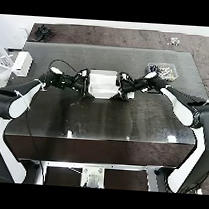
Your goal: Fold the box and place the chain.
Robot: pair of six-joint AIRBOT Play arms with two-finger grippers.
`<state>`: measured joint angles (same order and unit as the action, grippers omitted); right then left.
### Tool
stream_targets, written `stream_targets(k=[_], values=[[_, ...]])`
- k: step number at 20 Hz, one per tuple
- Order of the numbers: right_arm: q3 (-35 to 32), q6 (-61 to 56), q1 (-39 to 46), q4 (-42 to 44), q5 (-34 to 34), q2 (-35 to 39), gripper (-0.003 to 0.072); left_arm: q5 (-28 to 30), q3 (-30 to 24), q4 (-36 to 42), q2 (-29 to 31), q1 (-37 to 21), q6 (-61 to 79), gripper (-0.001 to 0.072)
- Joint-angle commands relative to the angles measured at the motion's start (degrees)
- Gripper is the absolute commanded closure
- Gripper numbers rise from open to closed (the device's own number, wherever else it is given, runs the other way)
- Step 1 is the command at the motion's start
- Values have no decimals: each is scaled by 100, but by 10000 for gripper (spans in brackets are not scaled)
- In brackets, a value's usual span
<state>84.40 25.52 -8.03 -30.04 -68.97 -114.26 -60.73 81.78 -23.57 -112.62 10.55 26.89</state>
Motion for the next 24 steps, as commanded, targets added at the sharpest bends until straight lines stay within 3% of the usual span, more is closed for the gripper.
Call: stream_targets(k=[1, 6, 8, 24], values=[[2, 0, -7, -2, -9, 2, 126, 15, 7, 4, -7, -2, 17, -7], [2, 0, -7, -2, -11, 2, 126, 74, 7, 2, -7, -2, -17, 11], [2, 0, -7, -2, -11, 2, 126, 98, 7, 2, -7, -2, -133, 198], [2, 0, -7, -2, -11, 2, 126, 170, 2, 2, -2, -2, -286, 199]])
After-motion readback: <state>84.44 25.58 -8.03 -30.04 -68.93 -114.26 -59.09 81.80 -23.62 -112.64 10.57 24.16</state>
